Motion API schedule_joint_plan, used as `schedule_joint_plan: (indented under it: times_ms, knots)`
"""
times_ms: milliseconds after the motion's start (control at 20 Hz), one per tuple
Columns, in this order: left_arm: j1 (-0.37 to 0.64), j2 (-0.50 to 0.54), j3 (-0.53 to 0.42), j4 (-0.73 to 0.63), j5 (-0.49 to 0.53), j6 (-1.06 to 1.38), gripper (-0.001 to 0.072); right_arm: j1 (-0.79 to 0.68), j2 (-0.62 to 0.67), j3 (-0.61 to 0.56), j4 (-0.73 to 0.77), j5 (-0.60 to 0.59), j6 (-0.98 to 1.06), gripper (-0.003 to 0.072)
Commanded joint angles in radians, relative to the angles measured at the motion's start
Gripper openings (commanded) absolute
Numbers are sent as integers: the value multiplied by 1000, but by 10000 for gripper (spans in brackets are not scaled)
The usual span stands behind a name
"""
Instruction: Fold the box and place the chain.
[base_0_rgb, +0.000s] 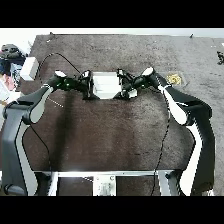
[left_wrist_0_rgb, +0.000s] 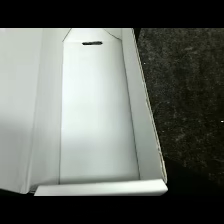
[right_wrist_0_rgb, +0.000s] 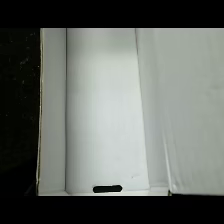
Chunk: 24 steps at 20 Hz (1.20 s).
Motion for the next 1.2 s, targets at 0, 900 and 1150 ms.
schedule_joint_plan:
  times_ms: [0,900,1150]
  knots:
    - [1,-3,0,0,12,-21,705,0,0,0,0,0,-1,470]
    - [1,-17,0,-9,7,-17,511,0,0,0,0,0,-1,470]
    - [1,-17,0,-8,6,-18,258,0,0,0,0,0,-1,470]
